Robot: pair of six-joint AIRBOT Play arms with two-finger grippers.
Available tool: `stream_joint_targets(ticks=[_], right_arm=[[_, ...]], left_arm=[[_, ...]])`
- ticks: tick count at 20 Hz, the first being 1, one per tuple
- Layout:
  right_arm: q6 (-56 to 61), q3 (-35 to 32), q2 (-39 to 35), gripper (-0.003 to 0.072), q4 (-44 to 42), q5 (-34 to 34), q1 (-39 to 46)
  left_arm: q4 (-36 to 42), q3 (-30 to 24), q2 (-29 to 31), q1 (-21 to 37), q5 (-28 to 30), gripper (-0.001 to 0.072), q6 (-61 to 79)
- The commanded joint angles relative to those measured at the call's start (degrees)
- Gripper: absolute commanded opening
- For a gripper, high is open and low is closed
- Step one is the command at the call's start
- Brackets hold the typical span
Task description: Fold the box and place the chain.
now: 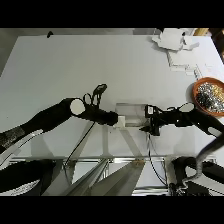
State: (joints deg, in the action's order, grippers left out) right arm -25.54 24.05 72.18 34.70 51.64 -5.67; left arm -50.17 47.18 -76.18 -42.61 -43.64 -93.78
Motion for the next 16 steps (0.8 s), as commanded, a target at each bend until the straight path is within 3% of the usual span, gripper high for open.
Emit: stream_joint_targets(ticks=[1, 10, 14, 16], right_arm=[[0.0, 0.0, 0.0, 0.0401, 0.0, 0.0, 0.0], [0.0, 0.0, -0.1, 0.0401, 0.0, 0.0, 0.0], [0.0, 0.0, 0.0, 0.0401, 0.0, 0.0, 0.0], [0.0, 0.0, 0.0, 0.0401, 0.0, 0.0, 0.0]], left_arm=[[-7.7, 4.1, -2.6, -2.1, -1.9, 0.03, -8.0], [-20.8, 14.2, -8.3, -6.8, -12.0, 0.0298, -25.7], [-26.4, 21.7, -13.8, -9.3, -22.8, 0.0295, -31.7], [-28.7, 25.7, -16.7, -10.4, -25.3, 0.0294, -34.5]])
